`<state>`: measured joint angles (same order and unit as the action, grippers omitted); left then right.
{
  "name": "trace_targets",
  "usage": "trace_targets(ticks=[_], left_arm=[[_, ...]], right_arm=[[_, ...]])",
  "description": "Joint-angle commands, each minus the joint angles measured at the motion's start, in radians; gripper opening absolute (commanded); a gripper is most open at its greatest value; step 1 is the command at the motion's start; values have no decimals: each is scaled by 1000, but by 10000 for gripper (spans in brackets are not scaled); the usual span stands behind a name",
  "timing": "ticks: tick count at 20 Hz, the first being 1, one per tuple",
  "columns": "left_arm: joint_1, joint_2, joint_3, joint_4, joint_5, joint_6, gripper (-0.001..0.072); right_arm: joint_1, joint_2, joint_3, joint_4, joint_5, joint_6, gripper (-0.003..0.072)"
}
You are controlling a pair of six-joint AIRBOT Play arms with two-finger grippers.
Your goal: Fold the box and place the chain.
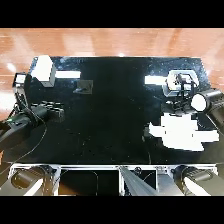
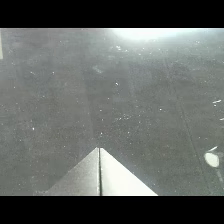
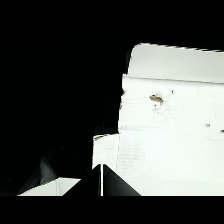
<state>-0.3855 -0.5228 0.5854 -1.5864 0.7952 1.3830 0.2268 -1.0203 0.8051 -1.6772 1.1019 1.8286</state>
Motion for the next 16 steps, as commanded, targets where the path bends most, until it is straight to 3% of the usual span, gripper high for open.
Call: trace_targets(ticks=[1,10,13,16], left_arm=[[0,-1,0,0,0,0,21],[0,-2,-2,4,-11,0,21],[-1,-16,-2,13,-221,0,21],[0,-17,-2,-3,-348,0,21]], right_arm=[[0,0,0,0,0,0,42],[0,0,0,0,0,0,42],[0,0,0,0,0,0,42],[0,0,0,0,-17,0,42]])
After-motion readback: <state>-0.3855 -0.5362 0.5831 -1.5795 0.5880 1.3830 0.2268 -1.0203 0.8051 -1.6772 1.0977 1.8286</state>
